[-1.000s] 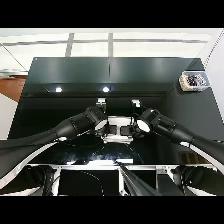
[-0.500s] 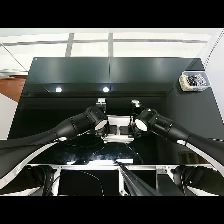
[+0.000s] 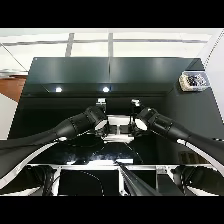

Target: Fold the box and place the chain.

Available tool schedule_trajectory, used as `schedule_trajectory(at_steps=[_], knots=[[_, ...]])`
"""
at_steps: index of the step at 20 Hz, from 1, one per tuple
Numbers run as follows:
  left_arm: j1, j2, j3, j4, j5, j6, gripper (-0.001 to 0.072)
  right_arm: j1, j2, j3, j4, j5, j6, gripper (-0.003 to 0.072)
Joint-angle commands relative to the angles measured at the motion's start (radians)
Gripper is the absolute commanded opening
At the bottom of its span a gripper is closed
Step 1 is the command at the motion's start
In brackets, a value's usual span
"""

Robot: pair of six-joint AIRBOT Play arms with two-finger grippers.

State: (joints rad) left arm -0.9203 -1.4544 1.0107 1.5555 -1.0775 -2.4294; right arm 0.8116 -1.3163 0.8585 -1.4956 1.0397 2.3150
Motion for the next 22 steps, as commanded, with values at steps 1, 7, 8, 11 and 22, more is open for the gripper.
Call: schedule_trajectory(at_steps=[1, 7, 8, 11, 22], knots=[[0.001, 0.0, 0.0, 0.0, -0.002, -0.001, 0.0024, 0.001, 0.001, 0.005, -0.001, 0.021, 0.004, 0.0386], [0.001, 0.0, 0.0, 0.0, -0.001, -0.002, 0.0025, 0.001, 0.058, 0.019, -0.002, 0.076, -0.095, 0.0397], [0.001, 0.0, 0.0, 0.0, -0.001, -0.002, 0.0025, 0.001, 0.087, 0.02, 0.0, 0.077, -0.102, 0.0397], [0.001, 0.0, 0.0, -0.001, -0.003, -0.002, 0.0025, 0.001, 0.221, 0.032, 0.001, 0.11, -0.144, 0.0397], [-0.002, 0.0, 0.0, -0.001, -0.001, -0.002, 0.0025, -0.611, 0.549, -0.056, -0.643, 0.046, -0.34, 0.0712]])
